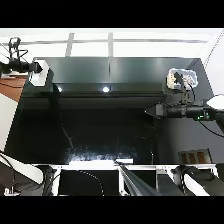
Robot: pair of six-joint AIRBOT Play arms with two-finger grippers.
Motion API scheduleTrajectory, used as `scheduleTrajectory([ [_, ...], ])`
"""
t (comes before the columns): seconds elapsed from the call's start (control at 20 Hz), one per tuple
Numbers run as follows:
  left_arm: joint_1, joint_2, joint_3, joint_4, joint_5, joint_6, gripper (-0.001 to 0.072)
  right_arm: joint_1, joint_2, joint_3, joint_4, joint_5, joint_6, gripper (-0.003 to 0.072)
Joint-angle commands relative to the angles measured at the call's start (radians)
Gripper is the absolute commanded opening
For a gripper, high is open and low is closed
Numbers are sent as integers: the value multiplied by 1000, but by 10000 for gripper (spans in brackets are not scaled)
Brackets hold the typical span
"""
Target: Fold the box and place the chain.
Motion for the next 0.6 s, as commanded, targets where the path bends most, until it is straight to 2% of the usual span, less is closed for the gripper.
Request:
scheduleTrajectory([
  [0.0, -18, 10, 240, 110, -360, -107, 706, 0, 3, 3, 25, 45, 8, 46],
  [0.05, -24, 13, 334, 167, -476, -188, 701, -1, 6, 9, 23, 44, 7, 46],
  [0.1, -25, 29, 389, 198, -562, -285, 628, -1, 8, 24, 2, 41, 7, 46],
  [0.15, -23, 66, 394, 201, -617, -353, 472, -1, 11, 52, -35, 44, 8, 46],
  [0.2, -22, 120, 365, 199, -662, -397, 219, -1, 14, 88, -80, 57, 8, 46],
  [0.25, -23, 180, 310, 192, -692, -408, 28, -1, 21, 133, -135, 82, 9, 46],
  [0.35, -43, 348, 106, 189, -670, -419, 31, -1, 53, 220, -267, 131, 52, 46],
  [0.4, -59, 439, -16, 189, -617, -420, 31, -1, 81, 249, -342, 134, 83, 46],
  [0.55, -139, 782, -510, 155, -314, -438, 31, -1, 232, 226, -558, -23, 172, 46],
])
